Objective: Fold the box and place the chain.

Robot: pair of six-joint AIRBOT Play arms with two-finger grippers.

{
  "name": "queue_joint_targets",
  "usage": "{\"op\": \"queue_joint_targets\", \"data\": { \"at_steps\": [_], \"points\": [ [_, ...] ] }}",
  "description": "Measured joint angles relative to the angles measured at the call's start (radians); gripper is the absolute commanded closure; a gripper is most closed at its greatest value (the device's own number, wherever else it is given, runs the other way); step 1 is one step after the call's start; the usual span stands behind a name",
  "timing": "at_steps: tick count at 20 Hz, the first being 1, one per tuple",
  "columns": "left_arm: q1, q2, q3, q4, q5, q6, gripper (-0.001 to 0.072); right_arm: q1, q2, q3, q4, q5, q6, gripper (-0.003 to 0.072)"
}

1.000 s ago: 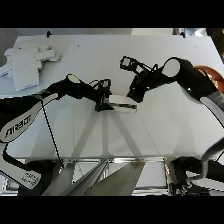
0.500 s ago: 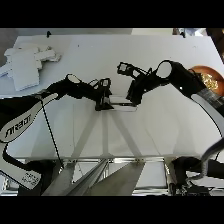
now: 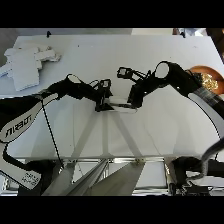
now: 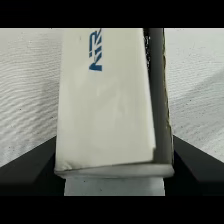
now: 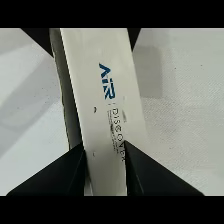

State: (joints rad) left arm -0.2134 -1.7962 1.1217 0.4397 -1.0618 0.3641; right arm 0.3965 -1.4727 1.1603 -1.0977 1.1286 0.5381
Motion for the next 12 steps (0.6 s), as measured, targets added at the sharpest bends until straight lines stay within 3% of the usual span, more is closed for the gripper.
{"op": "queue_joint_targets", "data": {
  "at_steps": [11, 12],
  "points": [
    [0.0, 0.0, 0.0, -0.002, 0.002, -0.003, 0.0365, 0.009, -0.031, -0.006, 0.001, 0.029, 0.006, 0.0475],
    [0.0, 0.0, 0.0, -0.001, 0.002, -0.002, 0.0365, 0.015, -0.037, -0.008, -0.002, 0.027, 0.006, 0.0513]
  ]
}}
